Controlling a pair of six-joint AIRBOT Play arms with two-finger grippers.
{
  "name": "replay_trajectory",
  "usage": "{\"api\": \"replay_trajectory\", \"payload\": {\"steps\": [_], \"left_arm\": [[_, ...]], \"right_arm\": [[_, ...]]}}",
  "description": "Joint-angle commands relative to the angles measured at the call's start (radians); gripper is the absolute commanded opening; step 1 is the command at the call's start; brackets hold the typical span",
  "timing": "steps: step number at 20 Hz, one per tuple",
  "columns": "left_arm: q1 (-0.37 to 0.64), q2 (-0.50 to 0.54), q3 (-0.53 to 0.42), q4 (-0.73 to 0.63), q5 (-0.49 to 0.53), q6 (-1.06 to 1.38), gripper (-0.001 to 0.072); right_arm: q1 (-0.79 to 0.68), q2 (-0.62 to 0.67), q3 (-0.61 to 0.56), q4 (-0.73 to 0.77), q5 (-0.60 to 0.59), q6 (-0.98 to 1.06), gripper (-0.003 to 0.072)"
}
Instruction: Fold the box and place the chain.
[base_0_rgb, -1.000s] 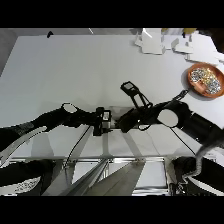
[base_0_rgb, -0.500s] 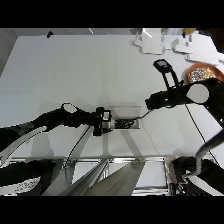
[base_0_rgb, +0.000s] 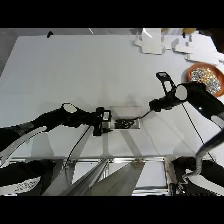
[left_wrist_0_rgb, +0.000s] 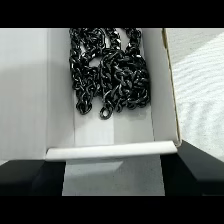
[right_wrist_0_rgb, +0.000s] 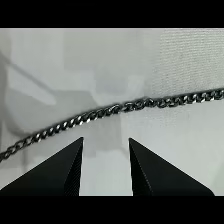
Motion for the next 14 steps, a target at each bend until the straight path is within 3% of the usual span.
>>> {"api": "replay_trajectory", "payload": {"steps": [1,13,14], "left_arm": [[-0.001,0.001,0.0,0.0,0.0,0.0,0.021],[-0.001,0.001,0.0,0.0,0.0,0.0,0.021],[-0.001,0.001,0.0,0.0,0.0,0.0,0.021]], "right_arm": [[-0.003,-0.073,-0.009,-0.022,-0.053,0.072,0.0316],[-0.003,-0.125,-0.01,-0.056,-0.096,0.134,0.0252],[-0.003,-0.127,-0.01,-0.056,-0.091,0.134,0.0172]]}}
